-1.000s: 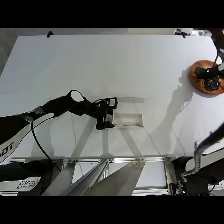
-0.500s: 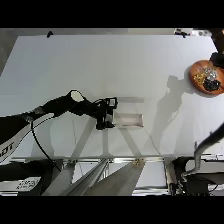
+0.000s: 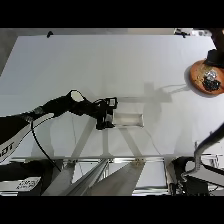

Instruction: Fold the box and place the chain.

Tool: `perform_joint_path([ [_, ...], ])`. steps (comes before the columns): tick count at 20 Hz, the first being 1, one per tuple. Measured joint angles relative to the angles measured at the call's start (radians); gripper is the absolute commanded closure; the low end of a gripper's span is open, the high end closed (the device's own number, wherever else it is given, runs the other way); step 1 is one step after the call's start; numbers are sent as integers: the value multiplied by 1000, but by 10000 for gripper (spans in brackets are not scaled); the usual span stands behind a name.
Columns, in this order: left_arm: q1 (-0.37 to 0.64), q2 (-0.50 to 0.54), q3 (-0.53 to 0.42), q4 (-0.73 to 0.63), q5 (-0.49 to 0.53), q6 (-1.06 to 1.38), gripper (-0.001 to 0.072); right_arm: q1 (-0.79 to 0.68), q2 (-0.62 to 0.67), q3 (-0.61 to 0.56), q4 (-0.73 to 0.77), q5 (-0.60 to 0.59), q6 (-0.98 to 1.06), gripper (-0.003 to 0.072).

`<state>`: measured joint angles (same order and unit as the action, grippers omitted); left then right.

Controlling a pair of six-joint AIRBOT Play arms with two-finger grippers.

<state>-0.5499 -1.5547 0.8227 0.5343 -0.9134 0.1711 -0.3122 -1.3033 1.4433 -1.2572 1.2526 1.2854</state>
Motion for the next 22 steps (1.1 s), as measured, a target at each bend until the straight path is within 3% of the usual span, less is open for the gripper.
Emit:
perform_joint_path([
  [6, 0, 0, 0, 0, 0, 0, 218, 147, 186, -203, 20, 53, 10, 677],
  [12, 0, 0, 0, 0, 0, 0, 218, 333, 373, -431, 31, 21, 80, 678],
  [22, 0, 0, 0, 0, 0, 0, 218, 761, 417, -514, -30, -139, 304, 677],
])
